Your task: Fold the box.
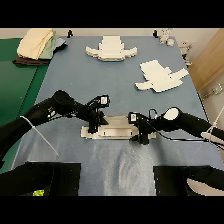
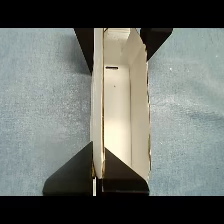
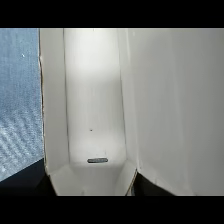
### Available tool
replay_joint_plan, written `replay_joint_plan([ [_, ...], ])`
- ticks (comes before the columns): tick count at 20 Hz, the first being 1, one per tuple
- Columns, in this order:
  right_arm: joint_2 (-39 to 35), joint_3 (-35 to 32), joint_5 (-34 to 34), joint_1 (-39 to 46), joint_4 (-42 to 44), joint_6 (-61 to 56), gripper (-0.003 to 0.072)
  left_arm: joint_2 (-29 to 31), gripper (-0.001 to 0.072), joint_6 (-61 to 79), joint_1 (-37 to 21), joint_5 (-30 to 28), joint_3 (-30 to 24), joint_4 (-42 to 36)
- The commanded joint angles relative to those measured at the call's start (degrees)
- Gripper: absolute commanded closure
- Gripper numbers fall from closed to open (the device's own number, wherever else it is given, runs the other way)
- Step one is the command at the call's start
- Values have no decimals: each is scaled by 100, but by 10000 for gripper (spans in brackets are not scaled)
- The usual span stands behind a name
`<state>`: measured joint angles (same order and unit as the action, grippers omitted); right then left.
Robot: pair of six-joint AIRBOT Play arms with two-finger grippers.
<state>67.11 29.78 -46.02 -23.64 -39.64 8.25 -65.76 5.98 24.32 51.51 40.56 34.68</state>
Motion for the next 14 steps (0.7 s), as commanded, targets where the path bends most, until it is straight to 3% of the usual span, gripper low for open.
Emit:
replay_joint_plan([
  [1,-4,-4,0,0,2,-4,86,0,693,0,-2,2,-2,2],
  [14,-4,-2,2,0,0,-4,87,0,692,2,-2,-9,-2,-39],
])
